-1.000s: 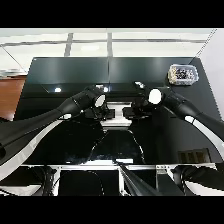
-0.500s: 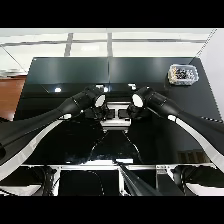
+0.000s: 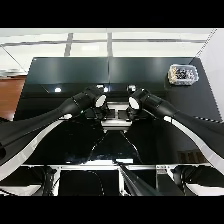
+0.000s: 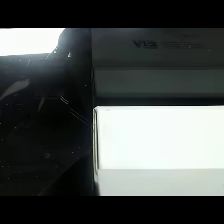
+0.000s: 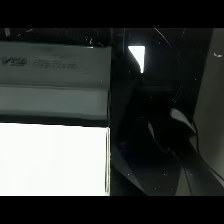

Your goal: Fold the box and place the chain.

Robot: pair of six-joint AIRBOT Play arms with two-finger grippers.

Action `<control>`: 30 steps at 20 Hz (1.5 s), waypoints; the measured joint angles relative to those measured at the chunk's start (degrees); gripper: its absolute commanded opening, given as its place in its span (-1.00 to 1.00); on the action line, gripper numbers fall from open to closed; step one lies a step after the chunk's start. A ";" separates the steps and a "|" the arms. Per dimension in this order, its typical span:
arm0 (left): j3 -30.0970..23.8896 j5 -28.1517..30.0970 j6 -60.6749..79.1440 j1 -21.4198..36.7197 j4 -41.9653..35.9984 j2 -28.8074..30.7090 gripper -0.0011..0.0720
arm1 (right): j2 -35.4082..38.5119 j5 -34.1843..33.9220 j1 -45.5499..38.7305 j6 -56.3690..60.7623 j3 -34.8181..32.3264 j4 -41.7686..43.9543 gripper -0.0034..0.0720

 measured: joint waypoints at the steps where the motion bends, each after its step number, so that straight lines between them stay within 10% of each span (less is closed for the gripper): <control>1: 0.00 0.02 0.09 0.00 0.09 0.00 -0.89 | -0.02 0.24 0.02 0.11 0.04 -0.13 -0.17; 5: 0.00 0.15 0.00 0.00 0.13 0.02 -0.89 | -0.04 0.28 0.07 0.66 0.79 -0.20 -0.87; 8: 0.00 0.07 -0.02 0.02 0.13 0.02 -0.89 | -0.07 -0.04 0.07 0.85 1.09 -0.33 -0.86; 11: 0.00 -0.26 -0.02 0.02 0.13 0.02 -0.89 | -0.02 -0.52 0.00 0.87 1.42 -0.31 0.11; 19: 0.00 -0.11 0.02 0.02 0.09 0.02 -0.89 | 7.19 7.23 -0.31 -5.95 5.46 -1.86 0.11; 28: 0.00 -0.02 0.02 0.02 0.09 0.02 -0.89 | 20.26 14.82 -10.51 -11.19 5.33 -23.08 0.13; 29: 0.00 -0.02 0.02 0.02 0.09 0.02 -0.89 | 20.55 11.72 -13.75 -10.97 4.33 -25.22 0.88; 30: 0.00 -0.02 0.02 0.02 0.09 0.02 -0.89 | 20.50 8.39 -16.98 -10.32 3.26 -26.27 0.99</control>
